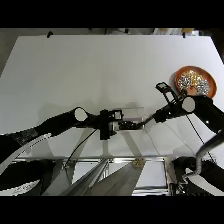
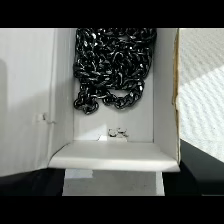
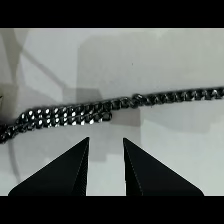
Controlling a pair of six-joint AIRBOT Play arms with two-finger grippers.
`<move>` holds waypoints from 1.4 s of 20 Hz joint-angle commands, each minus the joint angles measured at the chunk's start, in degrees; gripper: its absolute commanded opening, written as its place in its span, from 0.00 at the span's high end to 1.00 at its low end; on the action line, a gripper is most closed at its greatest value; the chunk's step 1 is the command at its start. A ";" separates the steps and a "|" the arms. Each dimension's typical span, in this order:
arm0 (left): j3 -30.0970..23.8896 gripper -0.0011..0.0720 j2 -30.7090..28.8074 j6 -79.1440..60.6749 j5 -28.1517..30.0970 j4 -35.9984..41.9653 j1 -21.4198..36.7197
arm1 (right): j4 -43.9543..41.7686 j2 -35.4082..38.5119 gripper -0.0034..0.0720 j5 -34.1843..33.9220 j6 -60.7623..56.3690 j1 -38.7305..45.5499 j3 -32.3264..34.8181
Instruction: Fold the box and place the chain.
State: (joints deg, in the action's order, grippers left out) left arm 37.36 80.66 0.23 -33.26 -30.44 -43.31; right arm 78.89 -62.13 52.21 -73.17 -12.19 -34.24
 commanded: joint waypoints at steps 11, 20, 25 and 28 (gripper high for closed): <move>-0.02 0.64 -0.02 0.00 0.00 -0.02 0.00 | -0.87 -1.81 0.70 -3.65 -0.13 -0.37 0.46; -0.02 0.64 -0.02 -0.02 0.00 -0.02 0.00 | -0.94 -1.81 0.71 -5.09 -0.13 -0.37 0.85; -0.02 0.64 -0.04 0.00 0.00 -0.02 0.00 | -0.96 -1.81 0.72 -4.74 -0.13 -0.37 0.98; -0.02 0.64 -0.04 0.00 0.00 -0.02 0.00 | -1.11 -1.81 0.72 -4.66 -0.13 -0.37 1.92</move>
